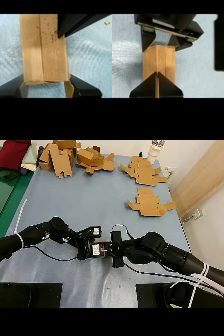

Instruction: Fold the box.

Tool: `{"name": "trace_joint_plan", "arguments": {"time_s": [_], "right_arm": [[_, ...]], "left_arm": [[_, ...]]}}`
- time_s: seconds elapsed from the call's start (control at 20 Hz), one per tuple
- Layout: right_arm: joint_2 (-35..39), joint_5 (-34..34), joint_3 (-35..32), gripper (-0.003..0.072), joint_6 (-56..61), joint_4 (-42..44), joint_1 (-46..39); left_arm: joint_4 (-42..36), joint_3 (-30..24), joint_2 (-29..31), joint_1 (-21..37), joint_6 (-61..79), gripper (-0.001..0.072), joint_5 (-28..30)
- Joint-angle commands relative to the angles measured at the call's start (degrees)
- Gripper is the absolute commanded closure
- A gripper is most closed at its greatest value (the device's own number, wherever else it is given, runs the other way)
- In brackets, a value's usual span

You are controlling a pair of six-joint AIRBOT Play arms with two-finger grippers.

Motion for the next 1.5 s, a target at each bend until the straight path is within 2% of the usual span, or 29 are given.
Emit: {"name": "trace_joint_plan", "arguments": {"time_s": [0.0, 0.45, 0.65, 0.85, 0.95, 1.1, 1.2, 1.3, 1.35, 1.4, 1.45], "right_arm": [[1.09, 0.09, 0.33, 0.0642, 0.44, -1.60, 0.04], [2.03, 0.31, 0.17, 0.0645, 0.76, -1.40, 0.04], [0.26, 0.28, 0.15, 0.0663, 1.20, -0.92, 0.04], [-1.16, -1.51, 0.17, 0.0659, 1.40, 3.21, 0.15], [-1.16, -4.48, 0.20, 0.0510, 1.40, 5.86, 0.15], [-1.16, -9.94, 0.20, 0.0510, 1.46, 8.46, 0.13], [-0.66, -11.17, 0.33, 0.0509, 1.60, 8.37, 0.13], [1.01, -11.21, 1.57, 0.0481, 7.80, 7.32, 0.13], [2.21, -11.19, 2.58, 0.0339, 10.64, 5.99, 0.13], [3.67, -11.19, 3.63, 0.0297, 13.60, 4.15, 0.11], [5.14, -11.19, 4.44, 0.0297, 16.65, 2.19, 0.00]], "left_arm": [[0.07, -0.02, 0.00, -0.02, 0.00, 0.0269, -0.11], [0.07, -0.02, 0.00, -0.02, 0.00, 0.0270, -0.07], [0.07, -0.02, 0.00, -0.02, 0.00, 0.0270, -0.09], [0.07, -0.02, 0.00, -0.02, 0.00, 0.0270, -0.11], [0.07, -0.02, 0.00, -0.02, 0.00, 0.0270, -0.09], [0.07, -0.02, 0.00, -0.02, 0.00, 0.0270, -0.07], [0.07, -0.02, 0.00, -0.02, 0.00, 0.0270, -0.09], [0.07, -0.02, 0.00, -0.02, 0.00, 0.0270, -0.09], [0.07, -0.02, 0.00, -0.02, 0.00, 0.0270, -0.04], [0.09, -0.02, 0.00, -0.02, 0.00, 0.0269, 0.00], [0.07, -0.02, 0.00, -0.02, 0.00, 0.0269, 0.00]]}}
